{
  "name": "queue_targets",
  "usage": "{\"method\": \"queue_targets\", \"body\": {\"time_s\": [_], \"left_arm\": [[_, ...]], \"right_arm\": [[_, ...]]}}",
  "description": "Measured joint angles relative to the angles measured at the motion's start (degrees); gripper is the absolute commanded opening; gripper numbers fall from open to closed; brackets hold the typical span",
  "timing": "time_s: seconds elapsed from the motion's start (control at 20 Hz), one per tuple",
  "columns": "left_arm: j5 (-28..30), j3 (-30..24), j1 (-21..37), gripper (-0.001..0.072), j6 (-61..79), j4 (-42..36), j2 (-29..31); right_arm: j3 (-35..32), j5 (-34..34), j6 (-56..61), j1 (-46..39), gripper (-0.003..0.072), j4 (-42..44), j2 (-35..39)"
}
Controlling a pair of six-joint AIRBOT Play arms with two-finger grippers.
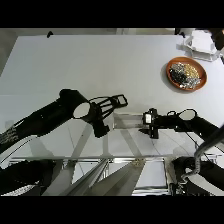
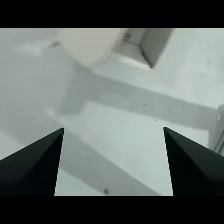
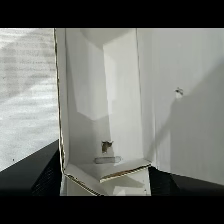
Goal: Fold the box and place the chain.
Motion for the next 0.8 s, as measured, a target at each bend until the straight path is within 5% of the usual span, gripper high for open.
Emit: {"method": "queue_targets", "body": {"time_s": [0.4,0.8], "left_arm": [[15.54,-11.39,7.48,0.0709,50.47,-21.97,-1.36],[20.35,-12.63,9.88,0.0714,62.73,-32.61,-7.10]], "right_arm": [[0.00,0.00,0.00,0.00,0.0225,0.00,0.00],[0.00,0.00,0.02,0.00,0.0225,0.00,0.00]]}}
